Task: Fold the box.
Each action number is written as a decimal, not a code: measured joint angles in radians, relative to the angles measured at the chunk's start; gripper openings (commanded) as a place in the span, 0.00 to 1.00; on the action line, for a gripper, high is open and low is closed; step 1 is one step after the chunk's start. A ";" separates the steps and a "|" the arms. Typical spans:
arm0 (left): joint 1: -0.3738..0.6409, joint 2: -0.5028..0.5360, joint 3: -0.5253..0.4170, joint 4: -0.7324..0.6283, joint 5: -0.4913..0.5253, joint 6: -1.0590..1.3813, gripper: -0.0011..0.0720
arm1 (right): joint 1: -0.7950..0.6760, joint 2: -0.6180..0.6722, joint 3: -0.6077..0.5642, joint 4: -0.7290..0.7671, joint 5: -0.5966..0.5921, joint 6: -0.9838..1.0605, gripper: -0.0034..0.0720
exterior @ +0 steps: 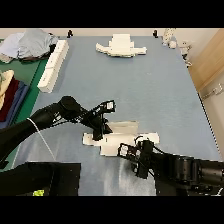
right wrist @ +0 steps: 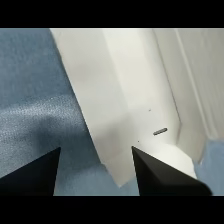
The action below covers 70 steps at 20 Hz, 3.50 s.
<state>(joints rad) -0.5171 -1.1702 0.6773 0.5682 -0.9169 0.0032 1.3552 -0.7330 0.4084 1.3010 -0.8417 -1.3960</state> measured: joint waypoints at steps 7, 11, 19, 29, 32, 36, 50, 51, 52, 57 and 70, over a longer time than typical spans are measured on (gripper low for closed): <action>0.000 0.000 0.000 0.000 0.000 0.000 0.03 | -0.031 -0.111 0.013 -0.211 0.056 0.145 1.00; 0.000 0.000 0.000 0.000 0.000 0.000 0.03 | -0.040 -0.108 0.036 -0.281 0.021 0.231 1.00; 0.000 0.000 0.000 0.000 0.000 0.000 0.03 | -0.054 -0.069 0.045 -0.283 -0.030 0.280 1.00; 0.000 0.000 0.000 0.000 0.000 0.000 0.03 | -0.238 -0.025 0.045 -0.087 0.028 -0.045 1.00; 0.000 0.000 0.000 0.000 0.000 0.000 0.03 | -0.395 -0.023 0.037 0.171 0.094 -0.414 1.00; 0.000 0.000 0.000 0.000 0.000 0.000 0.03 | -0.621 -0.023 -0.003 0.591 0.115 -0.973 1.00; 0.000 0.000 0.000 0.000 -0.001 0.000 0.03 | -0.807 -0.040 -0.049 0.912 0.062 -1.321 0.99; 0.000 0.000 0.000 0.000 -0.001 0.000 0.03 | -0.808 -0.039 -0.049 0.908 0.062 -1.315 0.99; 0.000 0.000 0.000 0.000 -0.001 0.000 0.03 | -0.808 -0.040 -0.049 0.902 0.061 -1.309 0.99; 0.000 0.000 0.000 0.000 0.001 0.000 0.03 | -0.826 -0.071 -0.051 0.919 0.080 -1.403 0.99; 0.000 0.000 0.000 0.000 0.000 0.000 0.03 | -0.914 -0.184 -0.023 1.011 0.040 -1.609 0.99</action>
<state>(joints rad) -0.5175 -1.1702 0.6773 0.5678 -0.9165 0.0029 0.4408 -0.9173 0.3855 2.3123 -0.8021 -3.0055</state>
